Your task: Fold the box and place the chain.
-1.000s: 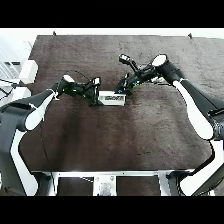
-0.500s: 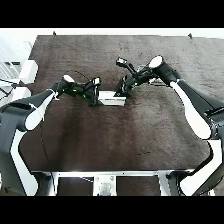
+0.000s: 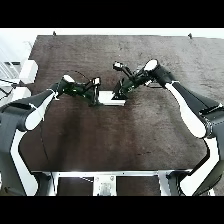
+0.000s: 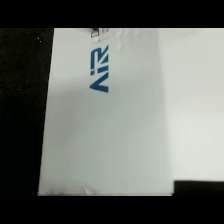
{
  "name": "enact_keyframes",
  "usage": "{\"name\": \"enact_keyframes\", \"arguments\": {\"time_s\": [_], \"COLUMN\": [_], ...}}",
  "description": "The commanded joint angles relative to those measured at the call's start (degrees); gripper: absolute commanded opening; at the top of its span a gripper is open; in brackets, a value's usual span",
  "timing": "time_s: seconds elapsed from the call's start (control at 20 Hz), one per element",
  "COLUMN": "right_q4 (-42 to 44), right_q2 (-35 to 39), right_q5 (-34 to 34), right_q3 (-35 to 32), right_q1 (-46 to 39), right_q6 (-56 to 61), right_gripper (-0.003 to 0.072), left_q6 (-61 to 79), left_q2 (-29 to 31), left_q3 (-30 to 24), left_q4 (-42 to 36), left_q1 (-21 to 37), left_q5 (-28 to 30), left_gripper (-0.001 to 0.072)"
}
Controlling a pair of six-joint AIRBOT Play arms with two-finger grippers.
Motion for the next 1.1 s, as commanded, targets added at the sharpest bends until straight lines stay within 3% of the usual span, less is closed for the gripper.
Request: {"name": "enact_keyframes", "arguments": {"time_s": [0.0,0.75,1.05], "right_q4": [0.0,0.9,13.3], "right_q2": [-0.4,2.0,4.5], "right_q5": [-2.7,0.1,-0.6], "right_q3": [0.0,0.7,-5.1], "right_q1": [0.1,-0.9,-5.5], "right_q6": [-0.1,-2.5,-11.5], "right_gripper": [0.0509,0.0503,0.0502], "left_q6": [0.0,0.0,0.0], "left_q2": [0.0,0.0,0.0], "left_q3": [0.0,0.0,0.0], "left_q4": [0.0,0.0,0.0], "left_q1": [0.0,0.0,0.0], "left_q5": [0.0,0.0,0.0], "left_gripper": [0.0169,0.017,0.0169]}}
